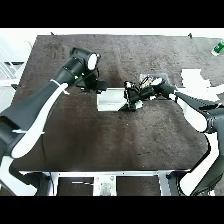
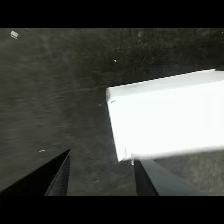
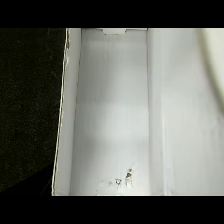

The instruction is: Fold the box and place the chain.

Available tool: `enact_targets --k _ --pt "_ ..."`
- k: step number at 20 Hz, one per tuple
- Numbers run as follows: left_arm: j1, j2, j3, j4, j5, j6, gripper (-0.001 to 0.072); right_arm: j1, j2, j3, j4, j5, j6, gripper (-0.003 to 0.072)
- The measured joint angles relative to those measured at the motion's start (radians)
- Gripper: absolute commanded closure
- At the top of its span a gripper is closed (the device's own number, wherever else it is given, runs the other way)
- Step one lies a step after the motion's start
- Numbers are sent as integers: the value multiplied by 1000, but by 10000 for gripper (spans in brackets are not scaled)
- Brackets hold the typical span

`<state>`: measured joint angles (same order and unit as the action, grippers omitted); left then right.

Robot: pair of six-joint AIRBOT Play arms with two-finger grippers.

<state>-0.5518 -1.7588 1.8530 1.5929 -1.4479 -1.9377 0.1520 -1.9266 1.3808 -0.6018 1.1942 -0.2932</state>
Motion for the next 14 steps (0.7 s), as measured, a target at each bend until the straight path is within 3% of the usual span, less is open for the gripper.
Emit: enact_targets --k 3,6,10,14 --pt "0 63 -23 27 6 56 224 0 0 0 0 0 0 192" --pt "0 147 -116 42 78 106 225 0 0 0 0 0 0 192" --pt "33 273 -322 19 246 197 225 0 0 0 0 0 0 192" --pt "126 367 -546 -157 448 436 226 0 0 0 0 0 0 192"
